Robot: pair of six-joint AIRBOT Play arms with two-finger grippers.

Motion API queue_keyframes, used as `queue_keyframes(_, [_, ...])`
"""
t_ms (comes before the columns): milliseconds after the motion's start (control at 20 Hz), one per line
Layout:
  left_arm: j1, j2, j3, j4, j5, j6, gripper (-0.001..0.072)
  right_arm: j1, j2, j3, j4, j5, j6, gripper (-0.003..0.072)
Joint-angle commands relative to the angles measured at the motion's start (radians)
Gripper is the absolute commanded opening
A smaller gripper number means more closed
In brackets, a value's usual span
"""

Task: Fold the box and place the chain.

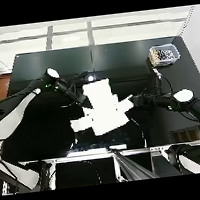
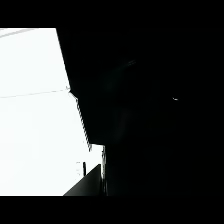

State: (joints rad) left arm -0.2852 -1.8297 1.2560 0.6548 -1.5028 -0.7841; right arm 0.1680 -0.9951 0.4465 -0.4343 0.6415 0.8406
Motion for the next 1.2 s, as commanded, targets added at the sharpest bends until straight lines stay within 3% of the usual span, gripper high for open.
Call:
queue_keyframes(0, [-0.007, -0.022, 0.044, 0.021, -0.023, 0.039, 0.0029, 0.0, 0.001, 0.001, -0.03, 0.002, 0.001, 0.0165])
queue_keyframes(50, [-0.004, -0.022, 0.056, 0.022, -0.024, 0.04, 0.0027, -0.012, 0.001, 0.011, -0.043, 0.023, 0.021, 0.0576])
queue_keyframes(100, [0.001, -0.018, 0.067, 0.022, -0.026, 0.04, 0.0026, -0.035, 0.002, 0.041, -0.082, 0.07, 0.032, 0.071])
queue_keyframes(250, [0.01, 0.05, 0.069, 0.026, -0.007, 0.047, 0.0024, -0.135, 0.002, 0.205, -0.235, 0.27, 0.037, 0.0708])
queue_keyframes(350, [-0.013, 0.152, -0.01, 0.022, 0.059, 0.142, 0.0023, -0.178, 0.002, 0.299, -0.345, 0.345, 0.03, 0.0708])
queue_keyframes(400, [-0.03, 0.223, -0.089, 0.011, 0.148, 0.216, 0.0023, -0.188, 0.002, 0.325, -0.397, 0.351, 0.031, 0.0708])
queue_keyframes(550, [-0.097, 0.461, -0.38, 0.016, 0.582, 0.48, 0.0029, -0.191, 0.0, 0.346, -0.43, 0.319, 0.047, 0.0708])
queue_keyframes(650, [-0.134, 0.524, -0.478, 0.019, 0.715, 0.807, 0.003, -0.153, -0.001, 0.341, -0.442, 0.27, -0.058, 0.0708])
queue_keyframes(900, [-0.159, 0.464, -0.47, -0.017, 0.745, 0.977, 0.003, 0.001, -0.001, 0.259, -0.551, 0.214, -0.45, 0.0708])
queue_keyframes(1150, [-0.158, 0.376, -0.394, -0.004, 0.65, 0.969, 0.003, 0.117, -0.001, 0.169, -0.561, 0.215, -0.625, 0.0708])
